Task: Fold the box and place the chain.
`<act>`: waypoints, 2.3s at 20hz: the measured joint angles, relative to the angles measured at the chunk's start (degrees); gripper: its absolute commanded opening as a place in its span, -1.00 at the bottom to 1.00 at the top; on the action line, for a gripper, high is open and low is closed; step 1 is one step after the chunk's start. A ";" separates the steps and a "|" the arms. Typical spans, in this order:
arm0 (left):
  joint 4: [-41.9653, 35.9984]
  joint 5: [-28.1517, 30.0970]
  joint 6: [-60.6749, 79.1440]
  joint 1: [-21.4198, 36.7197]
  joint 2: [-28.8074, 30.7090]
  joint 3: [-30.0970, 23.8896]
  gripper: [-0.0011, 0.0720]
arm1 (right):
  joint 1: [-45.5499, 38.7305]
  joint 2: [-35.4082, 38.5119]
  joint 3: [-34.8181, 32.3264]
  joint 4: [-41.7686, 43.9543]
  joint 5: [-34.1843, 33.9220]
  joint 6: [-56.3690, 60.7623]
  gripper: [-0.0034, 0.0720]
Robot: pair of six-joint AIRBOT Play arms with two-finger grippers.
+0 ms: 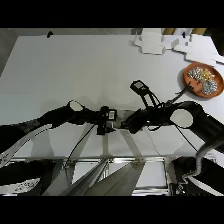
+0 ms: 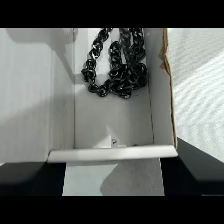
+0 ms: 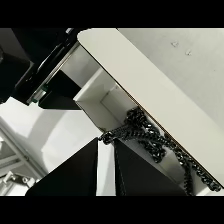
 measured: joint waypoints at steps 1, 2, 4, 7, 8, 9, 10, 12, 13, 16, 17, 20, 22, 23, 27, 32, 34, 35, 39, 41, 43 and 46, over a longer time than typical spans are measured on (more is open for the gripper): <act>0.00 0.02 -0.02 0.00 0.00 -0.02 -0.22 | 0.00 0.00 0.00 0.00 0.00 0.00 -0.42; -0.02 0.02 0.00 0.00 0.00 -0.02 -0.22 | 0.00 0.00 0.00 0.00 0.02 0.00 -0.36; 0.00 0.02 0.00 0.00 0.00 0.00 -0.22 | 0.00 0.00 0.04 -0.02 0.04 0.00 -0.36; -0.02 0.02 0.00 0.00 0.00 0.00 -0.22 | 0.00 0.22 0.85 -0.22 0.50 0.00 -0.36; -0.02 0.02 -0.02 0.00 0.00 -0.02 -0.22 | -0.09 0.39 1.46 -0.55 1.03 0.00 -0.37; -0.02 0.02 0.00 0.00 0.00 0.00 -0.22 | -0.37 0.63 2.32 -1.03 1.64 0.02 -0.37; -0.02 0.02 0.00 0.00 0.00 0.00 -0.22 | -0.81 0.83 3.21 -1.77 2.34 0.02 -0.37; -0.02 0.02 0.00 0.00 0.00 0.00 -0.22 | -2.45 1.38 5.07 -3.61 4.13 0.37 -0.38; 0.00 0.02 0.00 0.00 0.00 0.00 -0.22 | -3.72 1.68 5.79 -4.66 5.01 0.72 -0.38; -0.02 0.02 0.00 0.00 0.00 0.00 -0.22 | -8.87 2.23 6.86 -8.09 7.74 1.33 -0.38; -0.02 0.02 0.00 0.00 0.00 0.00 -0.22 | -11.04 2.32 7.06 -9.49 8.63 1.38 -0.38; -0.02 0.02 0.00 0.00 0.00 0.00 -0.22 | -17.77 2.14 7.32 -13.09 10.62 1.73 -0.39; -0.02 0.02 -0.02 0.00 0.00 -0.02 -0.22 | -21.70 1.68 7.15 -14.45 11.21 2.21 -0.38; -0.02 0.02 0.00 0.00 0.00 0.00 -0.22 | -23.54 1.29 6.88 -15.06 11.54 2.45 -0.38; 0.00 0.02 0.00 0.00 0.00 0.00 -0.22 | -27.96 -1.79 5.99 -16.11 11.58 2.86 -0.16; -0.02 0.02 0.00 0.00 0.00 0.00 -0.22 | -29.46 -9.11 5.62 -16.48 10.75 3.10 -0.13; -0.02 0.02 -0.02 0.00 0.00 0.00 -0.22 | -29.64 -12.07 5.57 -16.50 10.54 3.54 -0.13; -0.02 0.02 -0.02 0.00 0.00 0.00 -0.22 | -29.68 -13.27 5.55 -16.52 10.51 3.74 -0.13; -0.02 0.02 0.00 0.00 0.00 0.00 -0.22 | -29.77 -16.65 5.55 -16.55 10.49 4.33 -0.14; -0.02 0.02 -0.02 0.00 0.00 0.00 -0.22 | -29.77 -17.66 5.55 -16.59 10.36 4.52 -0.14; -0.02 0.02 0.00 0.00 0.00 0.00 -0.22 | -29.77 -18.62 5.55 -16.79 10.27 4.70 -0.14; -0.02 0.02 -0.02 0.00 0.00 0.00 -0.22 | -29.77 -19.91 5.55 -17.38 10.14 5.68 -0.14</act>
